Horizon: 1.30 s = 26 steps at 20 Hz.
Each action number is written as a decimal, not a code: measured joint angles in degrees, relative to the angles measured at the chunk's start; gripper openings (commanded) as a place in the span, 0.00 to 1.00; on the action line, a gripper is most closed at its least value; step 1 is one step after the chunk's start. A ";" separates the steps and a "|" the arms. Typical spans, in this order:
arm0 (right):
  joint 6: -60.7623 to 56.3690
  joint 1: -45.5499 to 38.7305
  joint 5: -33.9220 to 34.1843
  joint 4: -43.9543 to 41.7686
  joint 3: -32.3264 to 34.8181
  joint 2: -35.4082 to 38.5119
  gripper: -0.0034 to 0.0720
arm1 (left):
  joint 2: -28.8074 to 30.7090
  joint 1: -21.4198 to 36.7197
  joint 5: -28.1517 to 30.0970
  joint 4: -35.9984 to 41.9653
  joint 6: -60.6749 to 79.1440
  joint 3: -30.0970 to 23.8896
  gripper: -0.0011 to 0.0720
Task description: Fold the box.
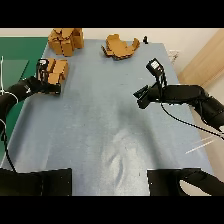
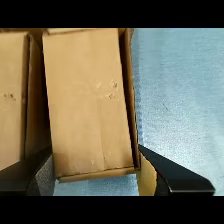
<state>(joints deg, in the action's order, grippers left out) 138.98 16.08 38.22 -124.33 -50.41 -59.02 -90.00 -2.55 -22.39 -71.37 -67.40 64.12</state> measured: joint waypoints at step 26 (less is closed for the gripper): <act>-0.50 -0.02 1.11 0.09 0.00 -1.86 0.05 | 0.00 0.33 -17.57 -1.90 0.04 9.53 0.95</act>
